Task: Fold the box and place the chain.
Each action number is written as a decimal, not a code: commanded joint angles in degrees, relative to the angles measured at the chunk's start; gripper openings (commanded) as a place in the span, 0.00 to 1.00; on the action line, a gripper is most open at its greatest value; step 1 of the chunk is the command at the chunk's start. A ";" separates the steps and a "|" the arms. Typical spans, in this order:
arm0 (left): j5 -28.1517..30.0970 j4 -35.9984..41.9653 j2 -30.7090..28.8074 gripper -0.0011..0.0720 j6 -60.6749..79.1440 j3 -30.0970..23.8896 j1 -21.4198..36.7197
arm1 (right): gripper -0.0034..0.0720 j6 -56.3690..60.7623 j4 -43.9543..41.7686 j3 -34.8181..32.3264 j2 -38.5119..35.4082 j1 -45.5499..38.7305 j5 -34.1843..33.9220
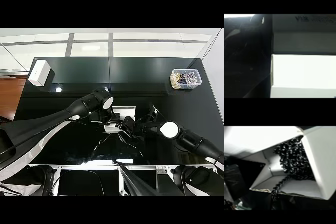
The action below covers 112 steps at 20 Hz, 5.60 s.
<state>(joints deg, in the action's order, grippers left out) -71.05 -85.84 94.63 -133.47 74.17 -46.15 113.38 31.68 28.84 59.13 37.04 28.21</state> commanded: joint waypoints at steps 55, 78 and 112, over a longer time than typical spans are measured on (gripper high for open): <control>-4.15 -12.61 -12.63 0.76 9.68 0.72 -1.92 | 0.26 -28.52 52.50 18.93 -5.64 -20.96 25.20; 19.65 51.08 -16.04 0.99 148.96 -33.81 27.63 | 0.27 -28.33 52.76 18.93 -5.64 -20.79 27.08; 21.05 57.18 -13.31 0.67 151.01 -32.70 22.25 | 0.98 -72.32 22.27 24.06 9.27 -12.74 19.93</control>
<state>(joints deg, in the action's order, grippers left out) -50.06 -28.64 81.28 17.54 41.45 -23.88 57.17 55.35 51.62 68.10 23.11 41.60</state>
